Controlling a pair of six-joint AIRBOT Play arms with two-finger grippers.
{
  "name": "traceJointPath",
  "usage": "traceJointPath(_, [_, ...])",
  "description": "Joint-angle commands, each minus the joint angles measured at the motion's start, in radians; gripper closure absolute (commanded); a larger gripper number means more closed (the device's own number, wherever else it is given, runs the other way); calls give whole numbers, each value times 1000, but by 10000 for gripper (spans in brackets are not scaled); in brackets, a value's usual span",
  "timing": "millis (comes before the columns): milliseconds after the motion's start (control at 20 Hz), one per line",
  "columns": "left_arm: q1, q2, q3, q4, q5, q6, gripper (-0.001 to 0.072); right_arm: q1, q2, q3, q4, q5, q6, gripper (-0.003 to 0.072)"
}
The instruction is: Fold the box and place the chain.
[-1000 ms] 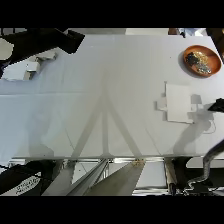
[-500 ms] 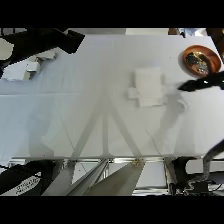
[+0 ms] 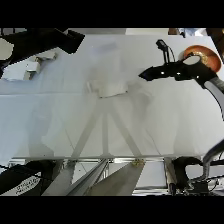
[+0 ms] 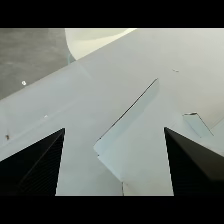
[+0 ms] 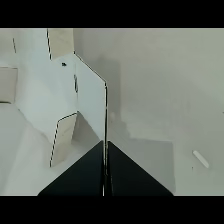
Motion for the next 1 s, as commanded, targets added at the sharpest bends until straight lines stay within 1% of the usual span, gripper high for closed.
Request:
traceJointPath(0, [0, 0, 0, 0, 0, 0, 7, 46, -2, -60, 169, -177, -166, 675])
traceJointPath(250, [0, 0, 0, 0, 0, 0, 7, 45, 8, -231, 277, -385, -322, 675])
traceJointPath(350, [0, 0, 0, 0, 0, 0, 7, 45, 8, -274, 307, -448, -359, 675])
traceJointPath(650, [0, 0, 0, 0, 0, 0, 7, 45, 11, -283, 346, -459, -359, 674])
traceJointPath(950, [0, 0, 0, 0, 0, 0, 7, 46, 11, -283, 344, -440, -359, 673])
